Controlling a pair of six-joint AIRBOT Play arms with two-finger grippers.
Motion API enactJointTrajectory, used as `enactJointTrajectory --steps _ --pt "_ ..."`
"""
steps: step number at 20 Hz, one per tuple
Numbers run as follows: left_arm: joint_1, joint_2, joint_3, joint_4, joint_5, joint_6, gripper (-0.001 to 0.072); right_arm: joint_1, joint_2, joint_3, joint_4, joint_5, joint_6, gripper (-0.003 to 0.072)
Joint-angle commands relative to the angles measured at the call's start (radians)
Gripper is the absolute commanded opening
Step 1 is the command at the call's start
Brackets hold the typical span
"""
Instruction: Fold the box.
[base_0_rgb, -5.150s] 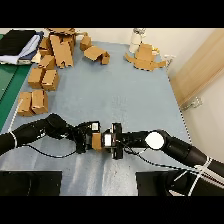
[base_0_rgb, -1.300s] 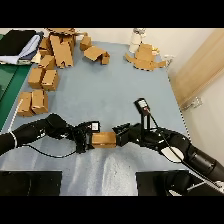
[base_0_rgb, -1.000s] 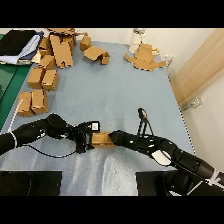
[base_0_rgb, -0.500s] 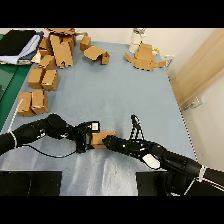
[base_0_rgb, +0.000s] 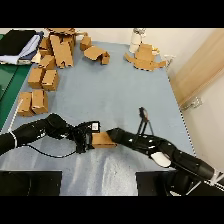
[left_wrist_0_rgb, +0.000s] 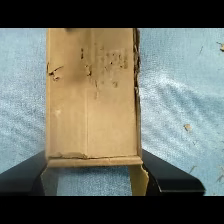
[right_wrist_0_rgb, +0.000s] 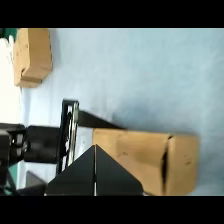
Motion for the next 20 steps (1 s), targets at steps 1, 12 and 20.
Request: enactJointTrajectory --steps 1,12,20 --pt "0.001 0.0 0.0 0.0 0.003 0.0 0.0446 -0.183 0.116 0.006 -0.116 0.159 -0.001 0.0005" --pt "0.01 0.073 0.098 -0.002 0.407 -0.527 0.0446 -0.302 0.206 0.005 -0.181 0.181 -0.001 0.0005" --pt "0.396 0.058 0.125 0.0 0.471 -0.68 0.0446 -0.302 0.206 0.005 -0.185 0.182 -0.001 0.0005"
